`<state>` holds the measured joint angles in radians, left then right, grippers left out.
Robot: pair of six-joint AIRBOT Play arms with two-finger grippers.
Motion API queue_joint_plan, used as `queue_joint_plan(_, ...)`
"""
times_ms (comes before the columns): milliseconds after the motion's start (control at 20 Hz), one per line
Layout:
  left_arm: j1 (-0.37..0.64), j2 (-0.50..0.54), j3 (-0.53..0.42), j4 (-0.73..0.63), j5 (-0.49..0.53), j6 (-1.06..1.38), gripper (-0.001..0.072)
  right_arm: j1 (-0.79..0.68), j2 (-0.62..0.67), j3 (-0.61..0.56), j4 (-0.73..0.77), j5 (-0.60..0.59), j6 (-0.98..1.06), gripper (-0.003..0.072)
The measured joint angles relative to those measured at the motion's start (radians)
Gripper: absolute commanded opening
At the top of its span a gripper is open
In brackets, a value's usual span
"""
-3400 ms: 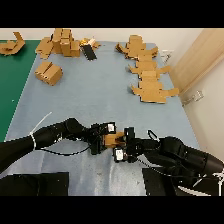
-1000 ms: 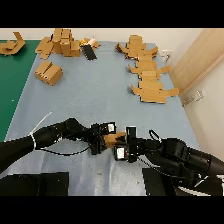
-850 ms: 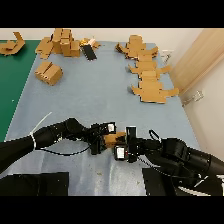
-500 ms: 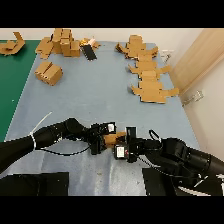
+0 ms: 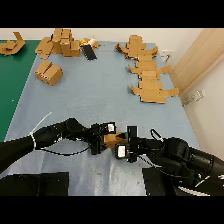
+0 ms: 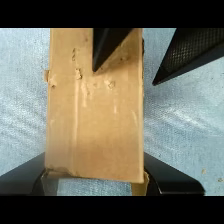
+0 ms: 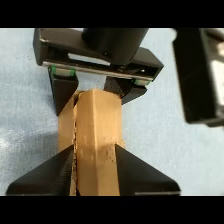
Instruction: Fold the box.
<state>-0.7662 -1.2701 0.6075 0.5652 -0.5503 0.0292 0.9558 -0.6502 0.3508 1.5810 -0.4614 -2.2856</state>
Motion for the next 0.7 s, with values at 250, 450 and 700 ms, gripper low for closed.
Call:
queue_joint_plan(250, 0.0, 0.0, 0.0, 0.0, 0.0, 0.0, 0.041, 0.0, 0.006, 0.0, -0.004, 0.008, 0.0, 0.0258)
queue_joint_plan(450, 0.0, 0.0, 0.0, 0.0, 0.0, 0.0, 0.041, 0.0, 0.006, 0.0, -0.008, 0.013, 0.0, 0.0159)
queue_joint_plan(700, 0.0, 0.0, 0.0, 0.0, 0.0, 0.0, 0.0409, 0.0, -0.003, 0.0, -0.014, 0.016, 0.0, 0.0138)
